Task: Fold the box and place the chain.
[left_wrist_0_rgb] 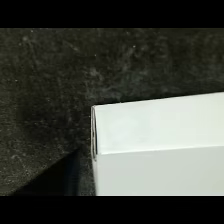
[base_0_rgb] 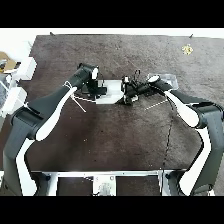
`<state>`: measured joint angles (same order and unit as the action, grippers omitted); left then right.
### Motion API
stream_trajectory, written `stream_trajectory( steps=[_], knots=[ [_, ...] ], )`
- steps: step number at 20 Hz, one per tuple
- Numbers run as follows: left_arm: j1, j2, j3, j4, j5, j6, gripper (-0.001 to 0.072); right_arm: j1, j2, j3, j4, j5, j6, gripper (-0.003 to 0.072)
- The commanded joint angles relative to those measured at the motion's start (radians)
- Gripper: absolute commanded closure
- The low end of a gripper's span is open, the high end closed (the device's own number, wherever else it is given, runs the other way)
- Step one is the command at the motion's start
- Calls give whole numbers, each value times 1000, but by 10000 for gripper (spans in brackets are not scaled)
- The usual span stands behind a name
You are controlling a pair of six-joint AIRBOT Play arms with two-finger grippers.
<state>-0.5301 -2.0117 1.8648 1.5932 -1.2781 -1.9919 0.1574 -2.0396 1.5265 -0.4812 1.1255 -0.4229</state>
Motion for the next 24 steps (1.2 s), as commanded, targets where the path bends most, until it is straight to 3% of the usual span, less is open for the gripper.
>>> stream_trajectory(
  steps=[1,7,8,9,15,16,17,18,24],
  knots=[
    [-13,-5,6,67,6,-47,548,-1,0,1,-2,1,0,309],
    [-14,-5,6,68,6,-53,550,-1,0,1,-2,1,0,309],
    [-15,-6,6,68,6,-53,667,-1,0,1,-2,1,0,309],
    [-15,-10,6,61,5,-53,698,-1,0,1,-2,1,0,309],
    [-15,-29,19,50,-13,-23,697,-1,0,1,-2,1,0,309],
    [-15,-27,31,49,-18,-10,665,-1,0,1,-2,1,0,309],
    [-15,-26,40,43,-22,10,460,-1,0,1,-2,1,0,309],
    [-15,-26,49,31,-24,40,336,-1,0,1,-2,1,0,309],
    [-15,-24,108,23,-90,56,336,-1,0,1,-2,1,0,309]
  ],
)
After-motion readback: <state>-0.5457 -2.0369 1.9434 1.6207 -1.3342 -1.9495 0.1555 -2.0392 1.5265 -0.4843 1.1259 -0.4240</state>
